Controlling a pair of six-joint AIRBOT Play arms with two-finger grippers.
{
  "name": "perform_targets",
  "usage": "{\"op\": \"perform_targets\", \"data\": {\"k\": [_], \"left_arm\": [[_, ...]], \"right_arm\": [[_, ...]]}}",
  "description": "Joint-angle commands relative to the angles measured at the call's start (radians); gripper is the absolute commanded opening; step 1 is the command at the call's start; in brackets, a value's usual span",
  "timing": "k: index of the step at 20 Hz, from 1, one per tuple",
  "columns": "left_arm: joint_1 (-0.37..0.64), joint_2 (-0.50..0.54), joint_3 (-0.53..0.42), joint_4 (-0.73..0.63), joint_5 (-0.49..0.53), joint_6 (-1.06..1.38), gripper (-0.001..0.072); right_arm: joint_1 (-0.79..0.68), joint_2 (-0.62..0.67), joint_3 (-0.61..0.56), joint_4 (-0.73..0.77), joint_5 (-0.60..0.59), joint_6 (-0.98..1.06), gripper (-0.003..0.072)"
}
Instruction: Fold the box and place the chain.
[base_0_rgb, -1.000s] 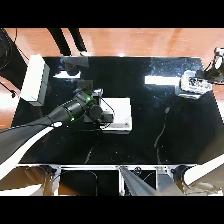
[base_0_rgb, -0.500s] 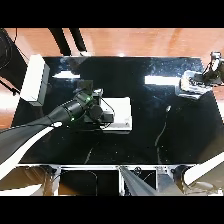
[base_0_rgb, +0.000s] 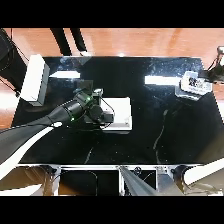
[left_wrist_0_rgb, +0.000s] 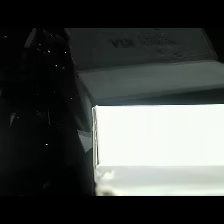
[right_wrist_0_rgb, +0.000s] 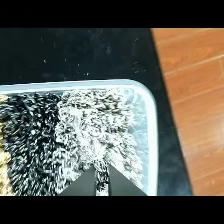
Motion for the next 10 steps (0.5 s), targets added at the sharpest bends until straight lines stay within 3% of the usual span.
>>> {"op": "perform_targets", "data": {"k": [1,7,10], "left_arm": [[-0.001,0.001,0.0,0.002,-0.001,0.0,0.0024],[-0.001,0.001,0.0,0.001,0.0,0.0,0.0024],[-0.001,0.001,0.0,0.001,0.002,0.0,0.0024]], "right_arm": [[0.0,0.08,0.001,0.016,0.03,-0.027,0.0026],[0.0,0.227,0.005,0.024,0.033,-0.045,0.0026],[0.0,0.319,0.034,0.137,0.055,-0.058,0.0026]]}}
